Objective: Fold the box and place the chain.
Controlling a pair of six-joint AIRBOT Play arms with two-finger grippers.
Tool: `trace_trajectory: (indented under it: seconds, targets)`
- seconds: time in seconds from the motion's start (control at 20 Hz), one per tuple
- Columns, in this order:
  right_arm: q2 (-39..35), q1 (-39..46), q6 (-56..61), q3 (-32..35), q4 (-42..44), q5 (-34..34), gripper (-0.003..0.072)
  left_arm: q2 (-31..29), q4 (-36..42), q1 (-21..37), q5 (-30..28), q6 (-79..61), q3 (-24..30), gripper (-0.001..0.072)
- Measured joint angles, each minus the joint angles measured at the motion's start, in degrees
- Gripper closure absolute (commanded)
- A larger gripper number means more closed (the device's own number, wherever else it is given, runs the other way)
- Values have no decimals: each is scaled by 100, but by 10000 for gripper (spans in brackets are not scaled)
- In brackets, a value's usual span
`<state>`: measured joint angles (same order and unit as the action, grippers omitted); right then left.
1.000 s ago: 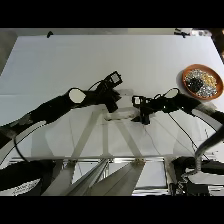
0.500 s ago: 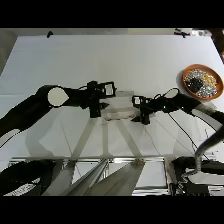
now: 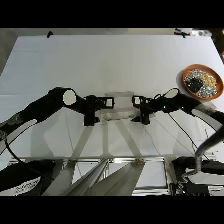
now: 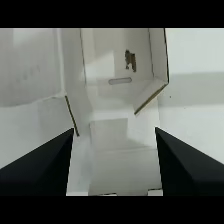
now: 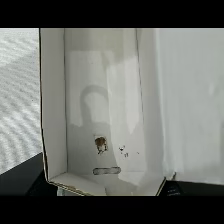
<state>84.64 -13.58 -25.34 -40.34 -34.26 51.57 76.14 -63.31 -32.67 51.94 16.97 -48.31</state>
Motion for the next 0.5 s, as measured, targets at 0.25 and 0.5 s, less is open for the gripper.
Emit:
trace_trajectory:
  seconds: [0.25,0.5]
  targets:
    - [0,0,0,0,0,0,181,92,555,494,-96,-874,417,154]
    - [0,0,0,0,0,0,181,111,1150,678,-216,-1777,612,203]
